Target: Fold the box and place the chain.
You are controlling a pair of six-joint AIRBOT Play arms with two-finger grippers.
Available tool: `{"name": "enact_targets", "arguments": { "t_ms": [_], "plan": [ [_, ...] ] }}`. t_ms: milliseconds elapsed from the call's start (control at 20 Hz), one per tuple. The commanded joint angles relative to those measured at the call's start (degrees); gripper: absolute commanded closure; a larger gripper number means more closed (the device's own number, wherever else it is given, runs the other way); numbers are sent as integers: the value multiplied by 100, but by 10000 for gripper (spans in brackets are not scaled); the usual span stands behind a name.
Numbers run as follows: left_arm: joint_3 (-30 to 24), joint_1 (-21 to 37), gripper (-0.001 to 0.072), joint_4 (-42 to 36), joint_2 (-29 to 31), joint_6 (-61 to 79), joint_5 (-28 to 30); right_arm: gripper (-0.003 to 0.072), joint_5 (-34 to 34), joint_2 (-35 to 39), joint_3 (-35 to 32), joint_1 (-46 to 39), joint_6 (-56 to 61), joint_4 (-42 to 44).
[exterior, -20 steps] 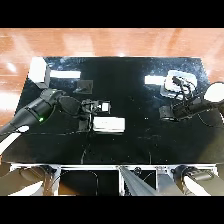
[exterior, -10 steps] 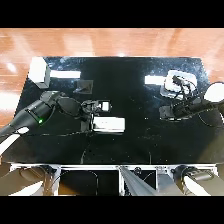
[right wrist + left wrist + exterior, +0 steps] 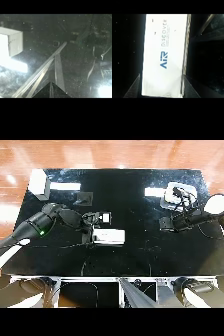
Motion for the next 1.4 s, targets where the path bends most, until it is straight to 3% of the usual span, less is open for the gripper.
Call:
{"name": "enact_targets", "arguments": {
  "t_ms": [0, 900, 950, 1050, 1150, 1350],
  "plan": [
    [-7, -4, 80, -20, -68, 2, -28, 651, -48, 2, -2, 0, 2, 2],
    [-7, -22, 89, -190, -431, -28, -66, 652, -157, 2, -2, 0, -149, 4],
    [-7, -22, 117, -190, -431, -50, -59, 652, -157, 2, -2, 0, -149, 4],
    [2, -22, 372, -168, -417, -184, -46, 652, -157, 2, -2, 0, -149, 4],
    [55, -22, 678, -164, -400, -293, 111, 652, -157, 2, -2, 0, -151, 4],
    [278, 70, 691, 76, -345, -1034, 549, 652, -236, 2, -2, 0, -151, 4]
  ]
}}
